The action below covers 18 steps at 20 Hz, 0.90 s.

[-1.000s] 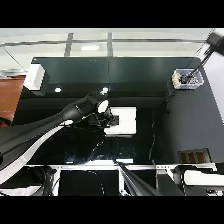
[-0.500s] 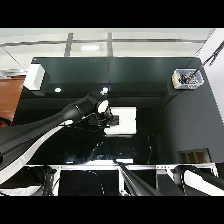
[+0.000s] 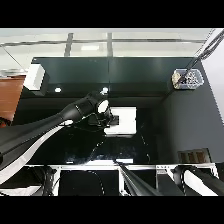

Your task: Fold the box and place the chain.

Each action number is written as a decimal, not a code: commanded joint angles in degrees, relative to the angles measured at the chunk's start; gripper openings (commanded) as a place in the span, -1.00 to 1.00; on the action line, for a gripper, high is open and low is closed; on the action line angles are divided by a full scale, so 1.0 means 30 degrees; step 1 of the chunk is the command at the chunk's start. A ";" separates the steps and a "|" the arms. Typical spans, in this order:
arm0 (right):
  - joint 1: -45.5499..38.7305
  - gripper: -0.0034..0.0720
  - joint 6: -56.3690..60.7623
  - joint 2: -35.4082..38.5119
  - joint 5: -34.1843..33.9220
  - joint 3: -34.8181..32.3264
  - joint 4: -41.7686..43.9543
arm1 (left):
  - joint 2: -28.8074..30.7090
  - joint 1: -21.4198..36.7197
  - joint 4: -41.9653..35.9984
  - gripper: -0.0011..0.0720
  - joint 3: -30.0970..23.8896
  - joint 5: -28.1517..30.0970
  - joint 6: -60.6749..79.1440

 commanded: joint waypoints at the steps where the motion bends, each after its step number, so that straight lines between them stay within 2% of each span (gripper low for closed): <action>1: 0.0539 -0.86 -0.0670 0.0634 0.3519 -0.0357 0.2120 | -0.0007 0.0007 0.0015 -0.88 0.0022 0.0015 0.0007; 5: 0.2492 -0.86 -0.1625 0.0867 0.5909 -0.1851 0.2106 | -0.0007 0.0007 0.0015 -0.88 0.0022 0.0022 0.0007; 10: 0.4823 -0.86 -0.2331 0.0867 0.6819 -0.4772 0.2448 | -0.0007 0.0007 0.0015 -0.88 0.0022 0.0022 0.0007; 14: 0.6105 -0.86 -0.2477 0.0867 0.6506 -0.8502 0.3978 | -0.0007 0.0007 0.0015 -0.89 0.0022 0.0022 0.0007; 18: 0.7992 -0.86 -0.2827 0.0867 0.4116 -1.2021 0.5166 | -0.0007 0.0007 0.0015 -0.88 0.0022 0.0029 0.0000</action>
